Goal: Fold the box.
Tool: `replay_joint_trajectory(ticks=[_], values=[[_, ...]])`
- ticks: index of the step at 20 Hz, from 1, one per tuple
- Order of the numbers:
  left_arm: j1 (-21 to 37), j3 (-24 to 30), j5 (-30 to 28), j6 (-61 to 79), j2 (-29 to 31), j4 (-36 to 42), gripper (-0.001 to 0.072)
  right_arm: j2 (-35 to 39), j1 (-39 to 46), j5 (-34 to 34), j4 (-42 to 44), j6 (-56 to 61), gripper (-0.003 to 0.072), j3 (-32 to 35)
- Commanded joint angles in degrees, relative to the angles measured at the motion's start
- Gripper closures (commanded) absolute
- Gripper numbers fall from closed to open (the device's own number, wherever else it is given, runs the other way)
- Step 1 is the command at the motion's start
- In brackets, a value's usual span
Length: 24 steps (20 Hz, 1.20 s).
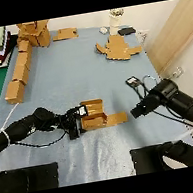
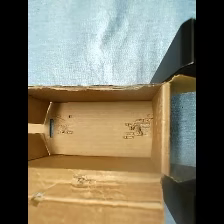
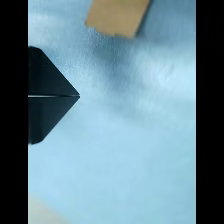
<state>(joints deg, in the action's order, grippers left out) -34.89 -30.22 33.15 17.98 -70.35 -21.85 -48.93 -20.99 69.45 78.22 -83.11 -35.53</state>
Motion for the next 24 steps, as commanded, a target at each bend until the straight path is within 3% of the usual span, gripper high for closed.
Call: replay_joint_trajectory(ticks=[1, 3, 5, 10, 17, 24], values=[[-0.02, -0.02, -0.02, 0.0, -0.02, -0.04, 0.025, -2.47, 13.99, -8.37, 17.22, -4.37, 0.0682, 3.04], [-0.02, -0.02, -0.04, 0.0, -0.02, -0.02, 0.025, -4.87, 18.18, -10.99, 31.41, -18.73, 0.0682, 3.41], [-0.02, -0.02, -0.02, 0.0, -0.02, -0.02, 0.025, -7.61, 19.3, -11.67, 38.56, -26.8, 0.0682, 3.41], [-0.02, -0.02, 0.0, 0.0, -0.02, -0.02, 0.025, -13.9, 19.15, -8.85, 44.41, -38.12, 0.0682, 3.41], [-0.02, -0.02, -0.02, 0.0, -0.02, -0.02, 0.025, -12.13, 18.51, 0.79, 50.38, -43.67, 0.0682, 3.39], [-0.02, -0.02, 0.0, 0.0, -0.02, -0.02, 0.025, -14.6, 13.64, -5.92, 54.23, -44.39, 0.0682, 3.76]])
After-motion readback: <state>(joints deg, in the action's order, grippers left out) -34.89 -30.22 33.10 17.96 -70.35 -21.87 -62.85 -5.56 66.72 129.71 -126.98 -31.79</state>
